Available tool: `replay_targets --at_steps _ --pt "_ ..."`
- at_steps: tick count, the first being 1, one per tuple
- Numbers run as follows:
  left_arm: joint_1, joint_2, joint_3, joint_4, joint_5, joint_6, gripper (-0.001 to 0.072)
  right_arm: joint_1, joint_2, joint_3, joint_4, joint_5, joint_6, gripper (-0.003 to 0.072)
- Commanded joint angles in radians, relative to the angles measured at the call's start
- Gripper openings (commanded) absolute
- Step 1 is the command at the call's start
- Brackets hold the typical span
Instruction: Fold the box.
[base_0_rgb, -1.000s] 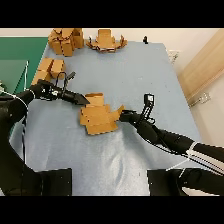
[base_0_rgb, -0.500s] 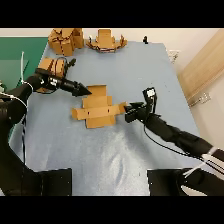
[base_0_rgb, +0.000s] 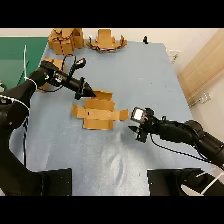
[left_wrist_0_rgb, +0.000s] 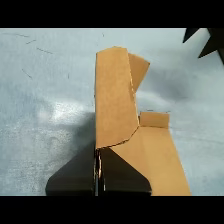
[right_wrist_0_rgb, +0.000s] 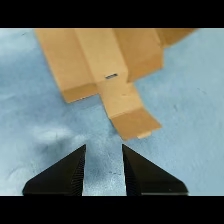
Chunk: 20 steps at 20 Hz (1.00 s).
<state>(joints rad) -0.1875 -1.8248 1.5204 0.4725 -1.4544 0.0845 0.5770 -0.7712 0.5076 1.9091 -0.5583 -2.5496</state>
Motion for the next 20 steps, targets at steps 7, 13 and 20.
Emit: replay_targets --at_steps 7,13,20 --pt "-0.002 0.200 -0.332 -0.140 0.264 0.328 0.0008 0.174 -0.293 0.192 -0.107 -0.080 -0.006 0.0349" --pt "-0.002 0.186 -0.409 -0.090 0.293 0.420 0.0012 0.192 -0.418 0.222 -0.110 -0.024 -0.006 0.0349" --pt "-0.004 0.183 -0.409 -0.113 0.284 0.420 0.0014 0.196 -0.457 0.222 -0.025 0.023 -0.006 0.0349"
